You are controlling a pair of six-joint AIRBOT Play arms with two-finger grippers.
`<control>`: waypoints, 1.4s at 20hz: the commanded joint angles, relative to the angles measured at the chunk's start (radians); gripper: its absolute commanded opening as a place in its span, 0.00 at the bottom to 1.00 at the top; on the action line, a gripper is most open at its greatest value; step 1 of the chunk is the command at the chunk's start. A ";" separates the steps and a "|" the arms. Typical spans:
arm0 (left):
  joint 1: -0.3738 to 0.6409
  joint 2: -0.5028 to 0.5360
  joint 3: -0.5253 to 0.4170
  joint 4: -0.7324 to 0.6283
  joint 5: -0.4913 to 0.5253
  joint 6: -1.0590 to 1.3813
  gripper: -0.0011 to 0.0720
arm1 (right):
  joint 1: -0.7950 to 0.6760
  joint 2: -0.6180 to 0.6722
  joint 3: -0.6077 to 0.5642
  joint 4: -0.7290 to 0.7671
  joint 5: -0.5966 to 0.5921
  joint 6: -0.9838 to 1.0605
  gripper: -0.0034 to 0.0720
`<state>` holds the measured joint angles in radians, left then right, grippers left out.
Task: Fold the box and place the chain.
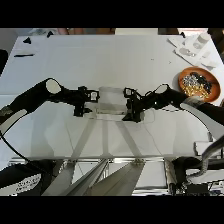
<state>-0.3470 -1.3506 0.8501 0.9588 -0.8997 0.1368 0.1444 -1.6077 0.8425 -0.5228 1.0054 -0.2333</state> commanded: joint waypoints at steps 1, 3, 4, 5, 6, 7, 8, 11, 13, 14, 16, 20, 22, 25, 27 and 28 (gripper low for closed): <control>0.002 -0.001 0.000 0.004 -0.010 -0.016 0.69 | 0.001 0.000 0.000 0.000 0.001 0.000 0.50; 0.001 -0.001 0.000 0.034 -0.010 -0.050 0.69 | 0.001 0.000 0.000 0.000 0.001 0.000 0.50; 0.002 -0.001 0.000 0.075 -0.010 -0.079 0.69 | 0.001 0.000 0.000 0.000 0.001 0.000 0.50; 0.002 -0.001 0.000 0.116 -0.010 -0.103 0.69 | 0.001 0.000 0.000 0.000 0.001 0.000 0.50; 0.002 -0.001 0.000 0.127 -0.010 -0.105 0.69 | 0.001 0.000 0.000 0.000 0.001 0.000 0.50; 0.002 -0.001 0.000 0.122 -0.008 -0.104 0.69 | 0.001 0.000 0.000 0.000 0.001 0.000 0.50; 0.002 -0.002 0.000 0.098 -0.004 -0.103 0.69 | 0.001 0.000 0.000 0.000 0.001 0.000 0.50; -0.001 -0.024 0.000 0.002 0.014 -0.091 0.69 | 0.001 0.000 0.000 0.000 0.001 0.000 0.50; -0.010 -0.047 0.000 -0.024 0.006 -0.089 0.69 | 0.001 0.000 0.000 0.000 0.001 0.000 0.50; -0.012 -0.056 0.000 -0.024 -0.009 -0.088 0.69 | 0.001 0.000 0.000 0.000 0.001 0.000 0.50; -0.012 -0.066 0.000 -0.019 -0.044 -0.074 0.69 | 0.001 0.000 0.000 0.000 0.001 0.000 0.50; -0.012 -0.067 0.000 -0.016 -0.092 -0.024 0.66 | 0.001 0.000 0.000 0.000 0.001 0.000 0.50; -0.012 -0.068 0.000 -0.016 -0.102 -0.019 0.53 | 0.001 0.000 0.000 0.000 0.001 0.000 0.50; -0.012 -0.068 0.000 -0.017 -0.093 0.000 0.52 | 0.001 0.000 0.000 0.000 0.001 0.000 0.50; -0.012 -0.068 0.000 -0.017 -0.073 -0.002 0.45 | 0.001 0.000 0.000 0.000 0.001 0.000 0.50; -0.012 -0.068 0.000 -0.022 -0.066 -0.002 0.45 | 0.001 0.000 0.000 0.000 0.001 0.000 0.50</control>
